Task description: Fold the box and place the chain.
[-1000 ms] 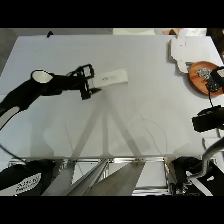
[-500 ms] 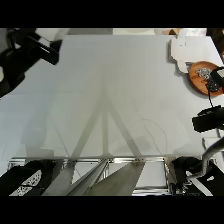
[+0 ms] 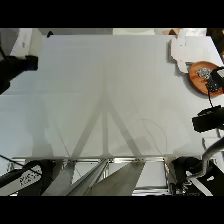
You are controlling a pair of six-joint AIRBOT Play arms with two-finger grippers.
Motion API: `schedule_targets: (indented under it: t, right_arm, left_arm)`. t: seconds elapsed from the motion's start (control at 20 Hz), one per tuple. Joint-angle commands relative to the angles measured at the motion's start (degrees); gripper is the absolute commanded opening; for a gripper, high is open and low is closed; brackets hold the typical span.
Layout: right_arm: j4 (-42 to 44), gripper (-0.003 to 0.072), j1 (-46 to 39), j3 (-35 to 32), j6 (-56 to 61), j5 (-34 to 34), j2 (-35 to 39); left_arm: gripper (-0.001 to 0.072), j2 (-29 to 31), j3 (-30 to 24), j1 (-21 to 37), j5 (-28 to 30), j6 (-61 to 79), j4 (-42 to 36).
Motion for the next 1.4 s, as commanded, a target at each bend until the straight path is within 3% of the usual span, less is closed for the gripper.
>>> schedule_targets:
  t: [0.0, 0.15, 0.4, 0.65, 0.7, 0.75, 0.85, 1.15, 1.25, 1.35]
  right_arm:
    - [0.0, 0.0014, 0.0, 0.1, 0.0, 0.0, 0.0]
    - [0.0, 0.0014, 0.0, 0.1, 0.0, 0.0, 0.0]
    - [0.0, 0.0014, 0.0, 0.1, 0.0, 0.0, 0.0]
    - [0.0, 0.0014, 0.0, 0.1, 0.0, 0.0, 0.0]
    - [0.0, 0.0014, 0.0, 0.1, 0.0, 0.0, 0.0]
    - [0.0, 0.0014, 0.0, 0.1, 0.0, 0.0, 0.0]
    - [0.0, 0.0014, 0.0, 0.1, 0.0, 0.0, 0.0]
    - [0.0, 0.0014, 0.0, 0.1, 0.0, 0.0, 0.0]
    - [0.0, 0.0014, 0.0, 0.1, 0.0, 0.0, 0.0]
    - [0.0, 0.0014, 0.0, 0.1, 0.0, 0.0, 0.0]
  left_arm:
    - [0.0004, -10.5, -0.4, 1.6, -1.6, -1.2, 1.5]
    - [0.0005, -16.4, -0.4, 1.6, -1.6, -1.2, 1.5]
    - [0.0004, -17.6, -0.6, 1.8, 2.5, -2.3, 2.1]
    - [0.001, -21.7, -0.7, 2.1, -0.8, -20.8, 17.9]
    - [0.0081, -22.5, -0.7, 2.1, -2.4, -23.2, 21.8]
    - [0.0256, -22.9, -0.7, 2.1, -3.6, -25.0, 24.7]
    - [0.072, -22.3, -0.7, 2.1, -3.8, -26.8, 25.7]
    - [0.0705, -13.1, -0.7, 2.1, -5.9, -26.7, 25.2]
    - [0.0562, -6.5, -0.7, 1.1, -10.4, -23.7, 25.7]
    - [0.057, -0.8, -0.7, 0.9, -9.0, -22.3, 27.1]
